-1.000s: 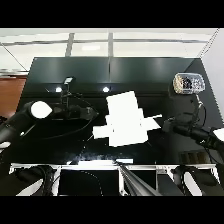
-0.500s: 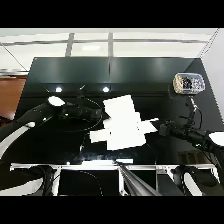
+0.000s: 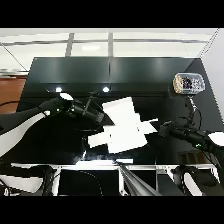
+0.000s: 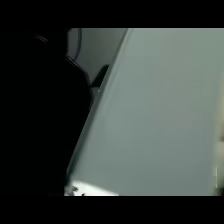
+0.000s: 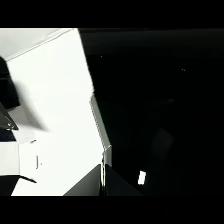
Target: Fold the box and place the chain.
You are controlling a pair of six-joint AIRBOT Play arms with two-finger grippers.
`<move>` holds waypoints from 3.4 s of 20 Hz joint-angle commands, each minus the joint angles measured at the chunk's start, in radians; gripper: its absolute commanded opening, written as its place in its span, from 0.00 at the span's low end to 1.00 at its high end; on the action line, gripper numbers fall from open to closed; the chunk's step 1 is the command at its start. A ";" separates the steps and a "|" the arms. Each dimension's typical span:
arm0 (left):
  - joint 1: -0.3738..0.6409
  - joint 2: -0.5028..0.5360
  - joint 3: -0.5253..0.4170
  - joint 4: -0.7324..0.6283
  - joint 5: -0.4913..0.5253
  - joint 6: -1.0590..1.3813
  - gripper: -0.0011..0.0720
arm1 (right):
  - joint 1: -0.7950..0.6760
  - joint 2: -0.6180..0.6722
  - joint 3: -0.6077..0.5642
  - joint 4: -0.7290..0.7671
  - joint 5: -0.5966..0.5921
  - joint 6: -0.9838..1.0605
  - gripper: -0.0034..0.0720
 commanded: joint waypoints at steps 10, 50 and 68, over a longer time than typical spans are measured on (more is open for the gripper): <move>0.002 -0.009 0.073 0.145 -0.100 0.108 0.05 | -0.016 0.000 0.049 -0.192 0.032 0.125 0.91; -0.209 0.185 -0.066 0.369 0.352 0.585 0.05 | 0.583 -0.239 0.092 -0.391 -0.137 -0.527 0.91; -0.209 0.185 -0.065 0.369 0.352 0.585 0.05 | 0.571 -0.239 0.191 -0.436 -0.217 -0.552 0.91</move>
